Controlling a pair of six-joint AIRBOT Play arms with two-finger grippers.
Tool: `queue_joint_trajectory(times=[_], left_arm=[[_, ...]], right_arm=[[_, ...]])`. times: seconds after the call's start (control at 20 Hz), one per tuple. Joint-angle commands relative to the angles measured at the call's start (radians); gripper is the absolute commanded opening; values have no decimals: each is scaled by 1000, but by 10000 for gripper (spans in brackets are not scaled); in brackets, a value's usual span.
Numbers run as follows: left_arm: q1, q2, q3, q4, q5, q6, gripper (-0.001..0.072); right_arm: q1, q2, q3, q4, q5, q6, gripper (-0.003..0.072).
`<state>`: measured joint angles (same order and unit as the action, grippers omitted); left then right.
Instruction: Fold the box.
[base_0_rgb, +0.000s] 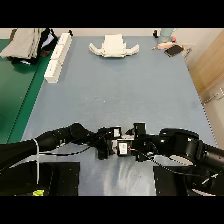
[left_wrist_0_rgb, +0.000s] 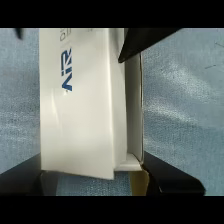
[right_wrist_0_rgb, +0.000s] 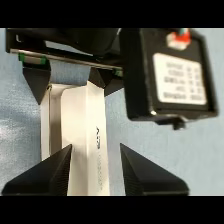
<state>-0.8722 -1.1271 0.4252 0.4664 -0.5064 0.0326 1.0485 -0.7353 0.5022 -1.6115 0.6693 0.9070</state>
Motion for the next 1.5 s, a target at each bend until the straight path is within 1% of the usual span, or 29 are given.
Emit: queue_joint_trajectory(times=[0.0, 0.05, 0.1, 0.35, 0.4, 0.5, 0.8, 0.9, 0.95, 1.0, 1.05, 1.1, 1.2, 1.35, 1.45], left_arm=[[-1, 0, 0, 1, 0, 1, 522], [-1, 0, 0, 1, 0, 1, 522], [-1, 0, 0, 1, 0, 1, 522], [-1, 0, 0, 1, 0, 1, 521], [-1, 0, 0, 1, 0, 1, 522], [-1, 0, 0, 1, 0, 1, 522], [-1, 0, 0, 1, 0, 1, 522], [-1, 0, 0, 1, 0, 1, 522], [-1, 0, 0, 1, 0, 1, 522], [-1, 0, 0, 1, 0, 1, 521], [-1, 0, 0, 1, 0, 1, 522], [-1, 0, 0, 1, 0, 1, 522], [-1, 0, 0, 1, 0, 1, 522], [-1, 0, 0, 1, 0, 1, 522], [-1, 0, 0, 1, 0, 1, 522]], right_arm=[[1, -29, 0, 38, 5, 0, 336], [1, -37, 0, 54, 8, 0, 285], [5, -45, 0, 64, 12, 0, 259], [19, -49, 0, 123, 51, -11, 263], [19, -48, 0, 137, 62, -18, 291], [19, -42, 0, 144, 74, -18, 383], [18, 62, 1, 126, 71, -16, 383], [18, 92, 1, 126, 62, 22, 377], [18, 99, 1, 127, 61, 61, 316], [17, 99, -2, 127, 60, 111, 274], [17, 99, -9, 127, 53, 177, 203], [17, 99, -18, 129, 49, 236, 8], [17, 107, -49, 141, -14, 350, 1], [17, 148, -147, 153, -201, 467, 1], [17, 167, -200, 188, -277, 501, 1]])
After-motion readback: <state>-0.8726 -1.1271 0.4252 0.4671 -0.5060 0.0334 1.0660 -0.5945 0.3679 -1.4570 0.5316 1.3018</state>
